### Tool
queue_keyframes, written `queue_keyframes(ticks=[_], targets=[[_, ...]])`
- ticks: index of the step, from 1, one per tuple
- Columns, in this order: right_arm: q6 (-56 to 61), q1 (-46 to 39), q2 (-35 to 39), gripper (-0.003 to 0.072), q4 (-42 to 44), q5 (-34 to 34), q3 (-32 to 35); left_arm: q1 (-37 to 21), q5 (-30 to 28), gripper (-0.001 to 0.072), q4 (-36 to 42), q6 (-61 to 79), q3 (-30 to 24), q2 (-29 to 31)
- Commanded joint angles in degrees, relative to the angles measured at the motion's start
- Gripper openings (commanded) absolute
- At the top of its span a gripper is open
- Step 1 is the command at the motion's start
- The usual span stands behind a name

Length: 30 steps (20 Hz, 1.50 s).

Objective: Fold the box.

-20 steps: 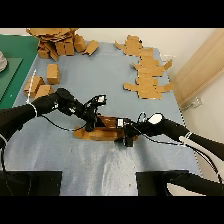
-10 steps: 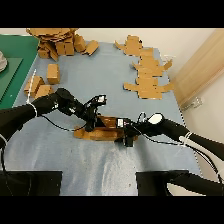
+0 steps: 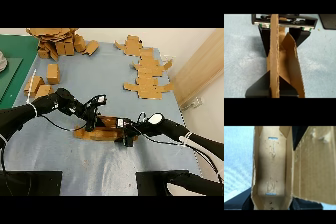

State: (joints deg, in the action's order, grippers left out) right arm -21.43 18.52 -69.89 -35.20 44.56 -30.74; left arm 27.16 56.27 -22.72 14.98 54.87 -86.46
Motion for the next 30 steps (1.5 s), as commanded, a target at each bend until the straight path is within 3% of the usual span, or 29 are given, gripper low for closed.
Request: queue_keyframes(ticks=[1, 8, 9, 10, 11, 16, 17, 18, 19, 23, 28, 30], targets=[[0.0, 0.04, -0.04, 0.0477, 0.04, -0.04, 0.0, 0.0, -0.68, 0.0016, 0.0, -0.02, 0.0, -0.02], [0.0, 0.04, -0.04, 0.0478, 0.04, -0.02, 0.0, -0.11, -0.87, 0.0017, -0.04, -1.51, 0.02, -0.02], [0.0, 0.04, -0.04, 0.0478, 0.04, -0.02, -0.02, -0.11, -0.76, 0.0045, -0.11, -2.14, 0.02, 0.0], [0.0, 0.04, -0.04, 0.0477, 0.04, -0.02, -0.02, -0.11, -1.05, 0.0292, -0.04, -3.28, 0.02, 0.02], [0.0, 0.04, -0.04, 0.0477, 0.04, -0.02, 0.0, -0.11, -1.6, 0.0411, -0.02, -6.14, 0.04, 0.02], [0.0, 0.04, -0.04, 0.0477, 0.02, -0.04, 0.0, -0.83, -1.77, 0.0415, -1.22, -11.21, 0.09, 0.52], [0.0, 0.04, -0.04, 0.0478, 0.02, -0.02, -0.02, -1.18, -1.81, 0.0454, -1.99, -13.14, 0.11, 1.18], [0.0, 0.04, -0.04, 0.0477, 0.02, -0.04, 0.0, -1.49, -2.14, 0.0593, -2.1, -15.1, 0.13, 2.08], [0.0, 0.04, -0.04, 0.0478, 0.02, -0.04, 0.0, -1.88, -2.34, 0.0654, -2.08, -17.38, 0.15, 3.02], [0.0, 0.04, -0.04, 0.0479, 0.02, -0.07, -0.02, -3.54, -2.36, 0.0659, -4.57, -21.31, 0.2, 7.08], [-0.02, 0.04, -0.04, 0.0481, -0.24, -0.04, 0.0, -3.8, -0.83, 0.0658, -19.91, -35.56, 0.2, 11.91], [-0.02, 0.09, -0.04, 0.0481, -0.63, 0.0, 0.0, -3.8, 1.66, 0.0658, -22.29, -41.22, 0.2, 13.31]])
